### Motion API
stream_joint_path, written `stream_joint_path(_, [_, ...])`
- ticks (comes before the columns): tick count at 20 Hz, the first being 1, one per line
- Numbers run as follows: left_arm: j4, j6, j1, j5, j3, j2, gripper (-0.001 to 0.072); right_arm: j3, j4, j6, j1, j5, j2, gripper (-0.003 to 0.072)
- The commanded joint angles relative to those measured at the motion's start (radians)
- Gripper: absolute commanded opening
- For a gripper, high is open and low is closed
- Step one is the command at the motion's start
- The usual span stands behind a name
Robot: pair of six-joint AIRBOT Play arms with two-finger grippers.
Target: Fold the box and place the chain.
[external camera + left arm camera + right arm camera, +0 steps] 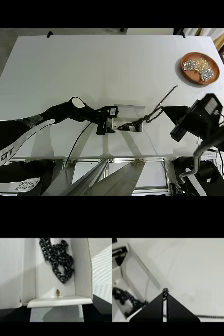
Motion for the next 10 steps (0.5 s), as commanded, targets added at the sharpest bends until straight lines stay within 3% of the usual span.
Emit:
stream_joint_path(1, [0.0, 0.0, 0.0, 0.0, 0.0, 0.0, 0.0253, 0.011, 0.055, 0.002, 0.0, -0.029, 0.081, 0.0016])
stream_joint_path(6, [0.0, 0.0, 0.0, 0.0, 0.0, 0.0, 0.0253, 0.013, 0.257, -0.037, 0.0, -0.111, 0.084, 0.0016])
stream_joint_path(10, [0.0, 0.0, 0.0, 0.0, 0.0, 0.0, 0.0253, 0.013, 0.326, -0.081, 0.0, -0.152, 0.084, 0.0016])
